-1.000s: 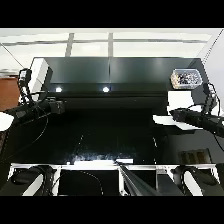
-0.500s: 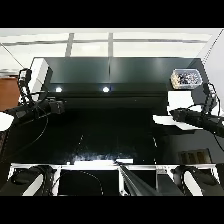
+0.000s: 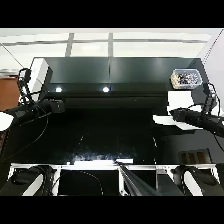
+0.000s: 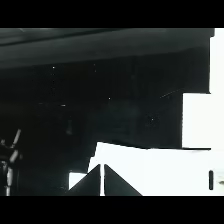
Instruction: Fold the box and place the chain.
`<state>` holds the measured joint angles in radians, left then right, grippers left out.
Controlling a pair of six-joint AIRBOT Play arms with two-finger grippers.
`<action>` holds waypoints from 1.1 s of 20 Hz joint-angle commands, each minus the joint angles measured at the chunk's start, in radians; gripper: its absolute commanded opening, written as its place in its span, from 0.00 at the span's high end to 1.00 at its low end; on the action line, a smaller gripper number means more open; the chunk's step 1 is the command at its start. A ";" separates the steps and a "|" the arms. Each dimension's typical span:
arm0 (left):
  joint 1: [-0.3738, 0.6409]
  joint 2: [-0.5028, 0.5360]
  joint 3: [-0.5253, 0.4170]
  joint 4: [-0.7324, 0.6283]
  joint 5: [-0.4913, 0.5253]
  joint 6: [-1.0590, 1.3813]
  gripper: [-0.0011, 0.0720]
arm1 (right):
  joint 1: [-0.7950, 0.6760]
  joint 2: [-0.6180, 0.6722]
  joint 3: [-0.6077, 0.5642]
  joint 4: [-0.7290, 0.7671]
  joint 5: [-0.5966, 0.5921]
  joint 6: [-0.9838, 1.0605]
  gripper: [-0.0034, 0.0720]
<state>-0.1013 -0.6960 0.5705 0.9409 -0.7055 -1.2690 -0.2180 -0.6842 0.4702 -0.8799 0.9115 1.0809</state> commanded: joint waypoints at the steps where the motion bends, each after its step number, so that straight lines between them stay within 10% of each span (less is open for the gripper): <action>1: 0.001 0.000 -0.001 -0.027 0.010 0.000 0.94 | 0.000 0.001 0.000 0.081 -0.052 0.000 0.91; 5: 0.001 -0.003 -0.001 -0.027 0.031 0.000 0.92 | 0.000 0.001 0.000 0.174 -0.079 0.000 0.91; 6: 0.001 -0.005 -0.001 -0.026 0.039 0.000 0.63 | 0.000 0.001 0.000 0.172 -0.079 0.000 0.91; 7: 0.001 -0.007 -0.001 -0.026 0.043 0.000 0.12 | 0.000 0.001 0.000 0.176 -0.079 0.000 0.91; 8: 0.001 -0.010 -0.001 -0.027 0.043 -0.003 0.02 | 0.000 0.001 0.000 0.179 -0.079 0.000 0.91; 13: 0.000 -0.010 -0.001 -0.039 0.040 -0.003 0.02 | 0.000 0.001 0.000 0.185 -0.085 0.000 0.86; 15: 0.000 -0.010 -0.001 -0.039 0.040 -0.003 0.02 | 0.000 0.001 0.000 0.189 -0.126 0.003 0.03; 19: 0.000 -0.010 -0.001 -0.039 0.036 -0.003 0.02 | -0.092 -0.020 0.027 0.066 -0.354 0.165 0.02; 22: 0.000 -0.010 -0.001 -0.038 0.008 -0.003 0.02 | -0.315 -0.166 0.180 -0.183 -0.293 0.264 0.02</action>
<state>-0.1013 -0.7055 0.5701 0.9031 -0.6754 -1.2720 -0.3840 -0.7586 0.5541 -0.8581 0.6380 1.2366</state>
